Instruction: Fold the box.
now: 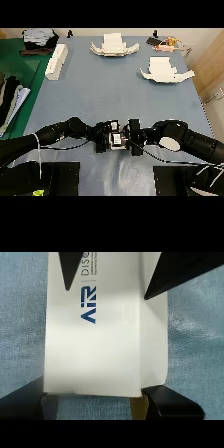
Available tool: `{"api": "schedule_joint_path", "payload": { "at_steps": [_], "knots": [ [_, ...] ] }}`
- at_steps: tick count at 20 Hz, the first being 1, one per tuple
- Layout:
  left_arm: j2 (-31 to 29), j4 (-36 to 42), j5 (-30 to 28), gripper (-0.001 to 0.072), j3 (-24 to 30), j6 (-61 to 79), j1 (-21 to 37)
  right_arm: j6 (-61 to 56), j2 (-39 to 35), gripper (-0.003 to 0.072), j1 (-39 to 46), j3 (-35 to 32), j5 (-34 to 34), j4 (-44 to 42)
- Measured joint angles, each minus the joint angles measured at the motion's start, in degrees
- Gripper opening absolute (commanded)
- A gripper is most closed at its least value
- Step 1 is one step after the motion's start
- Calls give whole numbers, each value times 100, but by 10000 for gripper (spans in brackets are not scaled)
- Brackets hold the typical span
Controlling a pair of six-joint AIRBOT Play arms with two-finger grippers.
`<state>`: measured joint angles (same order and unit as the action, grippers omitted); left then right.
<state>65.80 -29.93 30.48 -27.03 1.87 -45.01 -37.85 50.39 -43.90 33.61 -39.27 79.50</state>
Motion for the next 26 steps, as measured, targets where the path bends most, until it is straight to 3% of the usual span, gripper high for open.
{"api": "schedule_joint_path", "payload": {
  "at_steps": [13,26],
  "knots": [
    [0,-4,2,469,0,7,0,-50,-50,476,2,-57,-291,-214],
    [0,0,4,469,0,2,0,-90,-293,472,0,-133,-33,52]
  ]
}}
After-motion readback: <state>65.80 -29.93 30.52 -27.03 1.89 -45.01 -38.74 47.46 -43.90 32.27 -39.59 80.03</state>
